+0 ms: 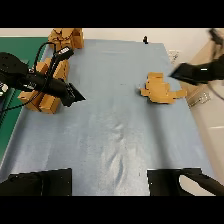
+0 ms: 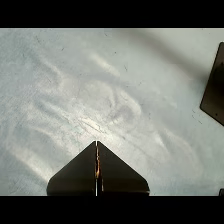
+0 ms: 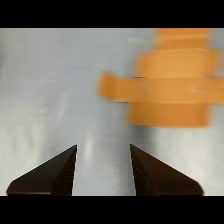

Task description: Fold the box.

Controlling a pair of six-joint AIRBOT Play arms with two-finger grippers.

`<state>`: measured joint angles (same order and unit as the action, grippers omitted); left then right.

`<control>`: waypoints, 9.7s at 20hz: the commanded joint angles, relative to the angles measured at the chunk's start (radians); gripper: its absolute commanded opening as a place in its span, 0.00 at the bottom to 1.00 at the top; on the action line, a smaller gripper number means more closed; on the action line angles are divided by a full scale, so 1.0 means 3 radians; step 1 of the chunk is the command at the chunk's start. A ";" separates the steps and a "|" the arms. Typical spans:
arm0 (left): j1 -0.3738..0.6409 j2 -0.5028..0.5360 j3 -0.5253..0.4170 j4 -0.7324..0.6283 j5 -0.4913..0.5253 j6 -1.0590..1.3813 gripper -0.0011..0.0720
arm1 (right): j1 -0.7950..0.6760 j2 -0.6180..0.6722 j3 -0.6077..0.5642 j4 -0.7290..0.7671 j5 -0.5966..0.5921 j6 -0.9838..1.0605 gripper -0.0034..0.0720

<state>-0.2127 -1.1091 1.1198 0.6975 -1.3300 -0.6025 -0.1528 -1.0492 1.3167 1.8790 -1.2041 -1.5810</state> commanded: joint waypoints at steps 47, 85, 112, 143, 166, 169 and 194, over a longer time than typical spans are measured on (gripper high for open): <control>0.0582 -0.0005 0.0011 -0.0458 0.0294 -0.0668 0.03 | -0.0139 -0.1394 0.2001 0.1835 -0.1092 -0.0968 0.05; 0.0760 -0.1710 0.0169 -0.1034 -0.0245 0.0938 0.76 | 0.1700 0.0303 -0.2925 0.2550 0.2265 -0.3232 0.05; 0.0332 -0.1858 0.0179 -0.1653 -0.0080 0.1794 0.73 | 0.1700 0.0301 -0.2925 0.2548 0.2139 -0.3183 0.05; 0.0257 -0.2150 0.0248 -0.1357 -0.0113 0.2598 0.03 | 0.2459 0.0924 -0.2585 0.0477 0.1700 -0.3465 0.73; 0.0257 -0.2148 0.0248 -0.1347 -0.0488 0.2557 0.03 | 0.3423 -0.0595 -0.2150 -0.0084 0.2763 -0.3007 0.73; 0.0257 -0.2148 0.0248 -0.1301 -0.0422 0.2560 0.03 | 0.3423 -0.0598 -0.2150 -0.0134 0.2758 -0.3010 0.73; 0.0253 -0.2172 0.0248 -0.0922 -0.0740 0.2433 0.03 | 0.3104 -0.0481 -0.2027 -0.0882 0.2875 -0.2153 0.75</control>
<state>-0.1364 -1.7599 1.1950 0.4007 -1.5452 0.1303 0.7792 -1.1946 0.7074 1.6917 -0.3416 -2.2795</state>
